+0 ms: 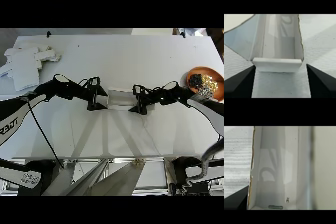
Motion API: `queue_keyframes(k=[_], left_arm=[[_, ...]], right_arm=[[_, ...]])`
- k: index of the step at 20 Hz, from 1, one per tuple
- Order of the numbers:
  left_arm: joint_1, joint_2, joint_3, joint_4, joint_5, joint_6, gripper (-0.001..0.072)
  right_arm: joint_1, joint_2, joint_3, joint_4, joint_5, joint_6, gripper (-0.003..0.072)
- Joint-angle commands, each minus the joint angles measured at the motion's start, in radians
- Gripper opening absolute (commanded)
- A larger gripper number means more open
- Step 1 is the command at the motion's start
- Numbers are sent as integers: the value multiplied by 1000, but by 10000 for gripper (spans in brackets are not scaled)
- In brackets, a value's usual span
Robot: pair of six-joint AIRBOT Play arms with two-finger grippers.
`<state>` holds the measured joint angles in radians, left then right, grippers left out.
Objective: Fold the box and place the chain.
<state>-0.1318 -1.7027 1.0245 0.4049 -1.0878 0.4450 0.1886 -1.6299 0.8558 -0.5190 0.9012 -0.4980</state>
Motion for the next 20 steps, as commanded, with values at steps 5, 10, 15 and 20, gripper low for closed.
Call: queue_keyframes(k=[5, 10, 15, 20], left_arm=[[-38, -2, 2, -13, 45, 1, 700], [27, 41, 1, -9, 13, 0, 699], [110, 48, 1, 7, -108, 4, 699], [121, 35, 1, 35, -39, 101, 700]], right_arm=[[0, 0, 1, 0, 0, -1, 403], [0, 0, 1, 0, 0, -1, 403], [0, 0, 1, 0, 0, -1, 403], [0, 0, 1, 0, 0, -1, 403]])
